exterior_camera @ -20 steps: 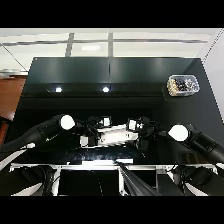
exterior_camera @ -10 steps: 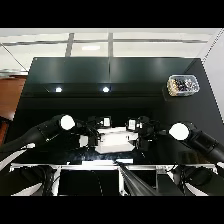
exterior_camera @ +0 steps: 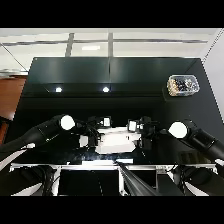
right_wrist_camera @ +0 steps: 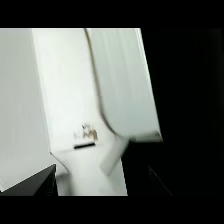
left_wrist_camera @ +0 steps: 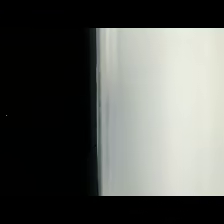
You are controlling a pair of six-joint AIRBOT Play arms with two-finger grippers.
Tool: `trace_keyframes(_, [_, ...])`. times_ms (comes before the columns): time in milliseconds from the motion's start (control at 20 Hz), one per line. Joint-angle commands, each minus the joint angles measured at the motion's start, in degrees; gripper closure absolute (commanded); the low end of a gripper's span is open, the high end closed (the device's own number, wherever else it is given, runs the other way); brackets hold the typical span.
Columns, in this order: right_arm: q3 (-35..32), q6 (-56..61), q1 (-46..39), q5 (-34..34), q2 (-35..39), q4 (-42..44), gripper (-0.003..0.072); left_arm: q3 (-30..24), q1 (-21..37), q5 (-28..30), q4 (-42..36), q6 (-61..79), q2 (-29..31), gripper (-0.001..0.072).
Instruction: Fold the box and place the chain.
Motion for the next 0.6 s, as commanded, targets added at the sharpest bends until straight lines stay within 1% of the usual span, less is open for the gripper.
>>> trace_keyframes(0, [0.0, 4.4, -2.0, 3.9, -0.1, -6.1, -0.0019, 0.0, 0.0, 0.0, 0.0, 0.0, 0.0, 0.0681])
trace_keyframes(50, [-0.1, 4.4, -2.0, 5.6, -0.1, -5.5, -0.0019, 0.0, 0.0, 0.0, 0.0, 0.0, 0.0, 0.0681])
trace_keyframes(150, [-1.1, 3.9, -2.0, 7.8, -0.1, -1.2, -0.0019, 0.0, 0.0, 0.0, 0.0, 0.0, -0.1, 0.0681])
trace_keyframes(350, [-3.5, 3.3, 1.5, 9.0, -0.1, 3.3, -0.0019, 0.0, 0.0, 0.0, 0.0, 0.0, -0.1, 0.0681])
trace_keyframes(450, [-3.7, 3.3, 3.8, 7.2, -0.1, 5.2, -0.0019, 0.0, 0.0, 0.0, 0.0, 0.0, -0.1, 0.0681])
trace_keyframes(550, [-3.7, 3.3, 5.1, 3.4, -0.1, 7.1, -0.0018, 0.0, 0.0, 0.0, 0.0, 0.0, -0.2, 0.0681])
